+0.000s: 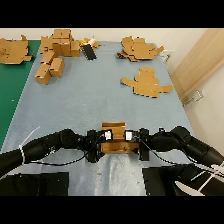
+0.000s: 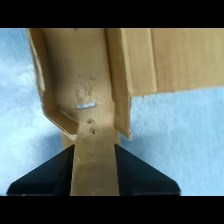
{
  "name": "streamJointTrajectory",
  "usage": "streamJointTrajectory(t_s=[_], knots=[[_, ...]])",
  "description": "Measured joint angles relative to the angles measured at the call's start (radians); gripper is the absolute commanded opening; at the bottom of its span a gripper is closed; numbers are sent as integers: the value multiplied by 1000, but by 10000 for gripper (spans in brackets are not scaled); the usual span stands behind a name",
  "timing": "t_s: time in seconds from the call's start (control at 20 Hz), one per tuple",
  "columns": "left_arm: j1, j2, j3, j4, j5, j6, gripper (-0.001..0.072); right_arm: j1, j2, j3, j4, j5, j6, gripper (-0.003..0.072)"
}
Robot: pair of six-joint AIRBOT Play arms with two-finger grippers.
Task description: Fold the box.
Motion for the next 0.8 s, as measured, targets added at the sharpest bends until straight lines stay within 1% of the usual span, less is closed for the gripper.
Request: streamJointTrajectory(t_s=[0.2,0.35,0.75,0.8], knots=[[0,0,0,0,0,0,527,0,-1,0,-45,26,28,506],[0,0,0,0,0,0,527,1,-1,0,2,37,24,505],[0,0,0,0,0,0,527,1,-1,0,134,71,-84,503],[0,0,0,0,0,0,527,1,-1,0,154,72,-95,462]])
